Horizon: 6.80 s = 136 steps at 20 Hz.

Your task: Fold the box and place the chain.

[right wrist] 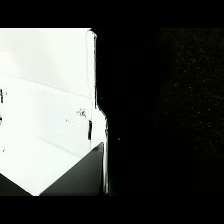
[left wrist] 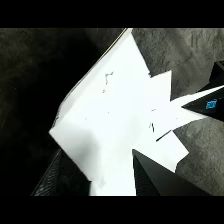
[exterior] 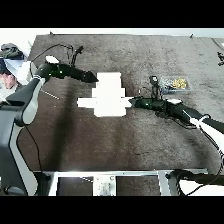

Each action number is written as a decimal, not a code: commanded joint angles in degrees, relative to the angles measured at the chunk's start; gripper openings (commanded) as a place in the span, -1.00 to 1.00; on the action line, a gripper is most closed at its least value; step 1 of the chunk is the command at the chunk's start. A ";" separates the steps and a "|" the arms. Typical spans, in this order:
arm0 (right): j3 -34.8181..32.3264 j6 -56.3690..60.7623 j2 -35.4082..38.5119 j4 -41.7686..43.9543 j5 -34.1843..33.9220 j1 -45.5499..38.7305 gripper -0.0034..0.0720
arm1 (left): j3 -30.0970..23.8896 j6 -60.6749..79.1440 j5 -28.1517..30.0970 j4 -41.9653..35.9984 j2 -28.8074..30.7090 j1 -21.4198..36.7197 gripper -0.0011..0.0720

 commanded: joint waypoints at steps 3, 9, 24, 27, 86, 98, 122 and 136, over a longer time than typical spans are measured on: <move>0.04 0.00 -0.02 0.02 0.44 0.00 -0.93 | 2.95 -0.76 -6.67 -1.01 -5.22 -0.61 0.38; 0.04 0.00 -0.02 0.02 1.46 -0.02 -0.93 | 2.93 -0.31 -12.39 -2.73 -7.19 -0.61 0.38; 0.04 0.00 -0.02 0.00 1.44 -0.07 -0.93 | 2.93 1.77 -15.15 -5.27 -9.35 -0.61 -0.70; 0.04 0.02 0.02 0.04 0.55 -0.22 -0.75 | 2.93 4.24 -15.61 -3.93 -9.35 -0.61 -0.94; 9.42 -42.16 -2.67 -22.34 9.20 6.80 0.61 | -0.24 56.19 -2.47 -4.26 -7.78 -0.44 -0.94; 16.26 -33.03 -9.35 -38.80 -0.26 11.41 0.62 | -0.24 56.19 -2.45 -4.31 -7.78 -0.44 -0.94; 27.02 -27.15 -12.02 -36.98 6.08 6.10 0.62 | -0.24 56.19 -2.45 -4.31 -7.78 -0.44 -0.94; 36.22 -25.99 -16.68 -37.07 15.41 2.58 0.62 | -0.24 56.19 -2.45 -4.31 -7.78 -0.44 -0.94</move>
